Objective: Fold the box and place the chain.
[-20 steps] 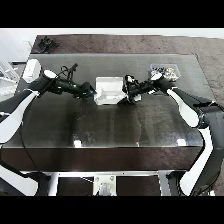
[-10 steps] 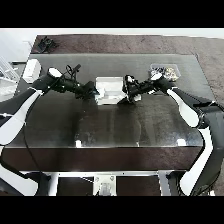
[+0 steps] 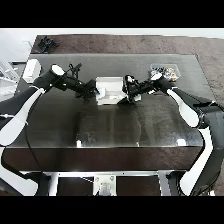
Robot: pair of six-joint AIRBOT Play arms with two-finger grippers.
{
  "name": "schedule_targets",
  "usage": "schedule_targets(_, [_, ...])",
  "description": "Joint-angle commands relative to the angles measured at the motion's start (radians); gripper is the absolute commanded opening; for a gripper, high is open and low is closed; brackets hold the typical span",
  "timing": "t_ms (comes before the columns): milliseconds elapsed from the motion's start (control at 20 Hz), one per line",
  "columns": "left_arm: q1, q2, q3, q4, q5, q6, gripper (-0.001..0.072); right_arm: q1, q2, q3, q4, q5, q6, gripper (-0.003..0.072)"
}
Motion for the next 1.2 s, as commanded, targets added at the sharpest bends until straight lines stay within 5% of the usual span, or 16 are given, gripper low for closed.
schedule_targets(0, [-0.021, 0.0, 0.019, 0.064, 0.008, -0.053, 0.0085, 0.001, 0.0, 0.0, 0.0, 0.0, 0.0, 0.0569])
schedule_targets(350, [-0.027, 0.0, 0.038, 0.105, -0.003, -0.071, 0.0093, 0.001, 0.0, 0.0, 0.0, 0.0, 0.0, 0.0569])
schedule_targets(400, [-0.027, 0.0, 0.038, 0.105, -0.003, -0.071, 0.0162, 0.001, 0.0, 0.0, 0.0, 0.0, 0.0, 0.0569])
schedule_targets(450, [-0.027, 0.0, 0.038, 0.106, -0.003, -0.071, 0.0361, 0.001, 0.0, 0.0, 0.0, 0.0, 0.0, 0.0569])
schedule_targets(500, [-0.027, 0.0, 0.038, 0.106, -0.003, -0.071, 0.0446, 0.001, 0.0, 0.0, 0.0, 0.0, 0.0, 0.0569])
schedule_targets(1150, [-0.056, -0.013, 0.04, 0.117, 0.024, -0.069, 0.0408, 0.001, 0.0, 0.0, 0.0, 0.0, 0.0, 0.0569])
